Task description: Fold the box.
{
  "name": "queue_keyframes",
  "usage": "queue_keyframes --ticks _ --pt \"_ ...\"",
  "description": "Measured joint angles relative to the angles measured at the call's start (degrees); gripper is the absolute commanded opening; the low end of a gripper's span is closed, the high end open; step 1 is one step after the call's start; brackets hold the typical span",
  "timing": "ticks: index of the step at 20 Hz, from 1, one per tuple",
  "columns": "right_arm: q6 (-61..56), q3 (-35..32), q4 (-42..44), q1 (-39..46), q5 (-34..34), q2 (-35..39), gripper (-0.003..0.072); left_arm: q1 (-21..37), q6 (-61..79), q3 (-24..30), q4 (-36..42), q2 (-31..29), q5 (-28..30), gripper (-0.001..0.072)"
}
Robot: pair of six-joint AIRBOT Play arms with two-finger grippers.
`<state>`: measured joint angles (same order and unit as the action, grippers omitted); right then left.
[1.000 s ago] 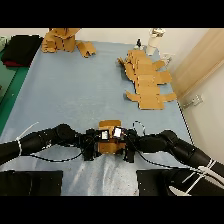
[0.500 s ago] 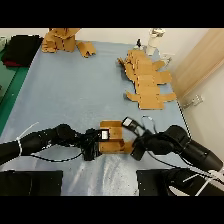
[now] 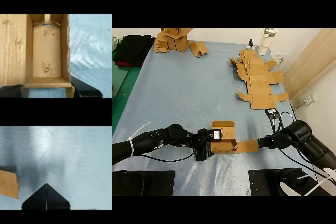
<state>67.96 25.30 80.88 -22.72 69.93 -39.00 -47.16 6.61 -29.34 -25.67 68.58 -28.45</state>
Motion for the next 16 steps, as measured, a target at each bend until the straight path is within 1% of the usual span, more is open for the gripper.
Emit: queue_keyframes --ticks 3,8,12,16 --pt "3.23 -1.68 7.93 1.77 -5.27 -1.97 0.0005 0.00 0.02 0.00 0.00 0.00 -0.02 0.0466" --pt "10.29 -3.76 21.29 2.49 -11.19 -5.40 0.0005 0.00 0.02 0.00 0.00 0.00 -0.07 0.0466" --pt "14.38 -4.17 28.52 2.60 -12.55 -5.53 0.0005 0.00 0.02 0.00 -0.02 0.00 -0.07 0.0466" --pt "16.11 -4.26 33.27 2.60 -12.94 -2.73 0.0005 0.00 0.02 0.00 -0.04 0.00 -0.07 0.0466"
